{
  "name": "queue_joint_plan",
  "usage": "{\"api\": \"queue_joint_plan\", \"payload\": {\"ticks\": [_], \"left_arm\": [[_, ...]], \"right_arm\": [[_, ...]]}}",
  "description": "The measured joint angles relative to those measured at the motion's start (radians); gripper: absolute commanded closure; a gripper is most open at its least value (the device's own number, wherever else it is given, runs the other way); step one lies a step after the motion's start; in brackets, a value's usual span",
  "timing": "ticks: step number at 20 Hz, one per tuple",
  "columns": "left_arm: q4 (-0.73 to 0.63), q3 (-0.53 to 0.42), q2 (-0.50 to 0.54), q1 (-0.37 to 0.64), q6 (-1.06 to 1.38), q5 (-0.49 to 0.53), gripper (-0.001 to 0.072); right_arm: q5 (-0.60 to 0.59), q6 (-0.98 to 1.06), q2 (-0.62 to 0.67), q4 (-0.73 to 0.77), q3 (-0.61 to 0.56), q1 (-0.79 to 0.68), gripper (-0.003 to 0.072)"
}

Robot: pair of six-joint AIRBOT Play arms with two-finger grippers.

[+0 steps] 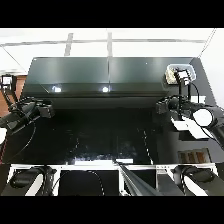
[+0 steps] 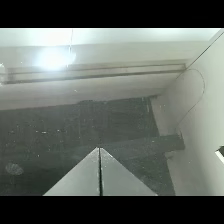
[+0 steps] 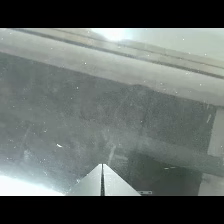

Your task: Fold the box and place the chain.

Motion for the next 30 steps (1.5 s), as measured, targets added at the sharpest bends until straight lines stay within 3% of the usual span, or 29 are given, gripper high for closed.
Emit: {"api": "queue_joint_plan", "payload": {"ticks": [14, 15, 16, 20, 23, 25, 28, 29, 30], "left_arm": [[0.0, 0.0, 0.0, 0.0, 0.0, 0.0, 0.0682], [0.0, 0.0, 0.0, 0.0, 0.0, 0.0, 0.0682], [0.0, 0.0, 0.0, 0.0, 0.0, 0.0, 0.0682], [-0.001, 0.0, 0.0, 0.0, 0.0, 0.002, 0.0681], [-0.002, 0.0, 0.0, 0.0, 0.0, 0.018, 0.0681], [-0.003, 0.0, 0.0, 0.0, 0.0, 0.023, 0.0681], [-0.018, -0.001, 0.0, 0.0, 0.0, 0.02, 0.0679], [-0.027, -0.001, 0.0, 0.0, 0.0, 0.018, 0.0595], [-0.035, 0.0, 0.0, 0.0, 0.0, 0.018, 0.0309]], "right_arm": [[-0.02, 0.0, 0.0, 0.032, 0.0, 0.0, 0.0664], [-0.041, 0.001, 0.0, 0.055, 0.0, 0.0, 0.0461], [-0.073, 0.0, -0.003, 0.075, 0.0, 0.0, -0.0034], [-0.278, 0.0, -0.029, 0.058, 0.0, -0.051, -0.0019], [-0.384, 0.023, -0.08, 0.043, 0.022, -0.26, -0.0018], [-0.378, 0.068, -0.14, 0.039, 0.081, -0.48, -0.0018], [-0.212, 0.13, -0.262, 0.034, 0.241, -0.829, -0.0018], [-0.124, 0.13, -0.308, 0.034, 0.306, -0.933, -0.0018], [-0.035, 0.119, -0.352, 0.034, 0.366, -1.019, -0.0018]]}}
